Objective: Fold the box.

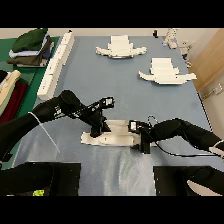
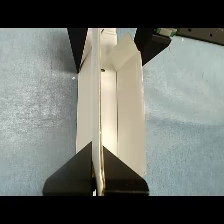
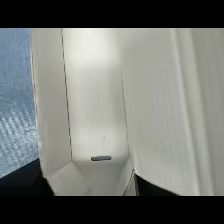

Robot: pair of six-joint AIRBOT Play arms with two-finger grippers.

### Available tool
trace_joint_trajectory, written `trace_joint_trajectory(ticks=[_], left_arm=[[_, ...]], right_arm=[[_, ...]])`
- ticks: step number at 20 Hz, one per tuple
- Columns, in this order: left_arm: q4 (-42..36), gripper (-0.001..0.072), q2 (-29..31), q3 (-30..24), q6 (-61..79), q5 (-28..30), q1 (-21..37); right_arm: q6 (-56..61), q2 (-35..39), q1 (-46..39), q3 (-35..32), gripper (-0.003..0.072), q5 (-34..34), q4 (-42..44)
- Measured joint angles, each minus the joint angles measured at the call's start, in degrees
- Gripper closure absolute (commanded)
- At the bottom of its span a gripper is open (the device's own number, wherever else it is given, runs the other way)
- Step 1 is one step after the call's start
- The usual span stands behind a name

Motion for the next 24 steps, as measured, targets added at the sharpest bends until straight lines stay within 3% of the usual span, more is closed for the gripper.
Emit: trace_joint_trajectory(ticks=[24], left_arm=[[0.00,0.0695,0.00,0.00,0.00,0.00,0.00]], right_arm=[[0.00,-0.02,0.13,0.11,0.0091,-0.04,-0.94]])
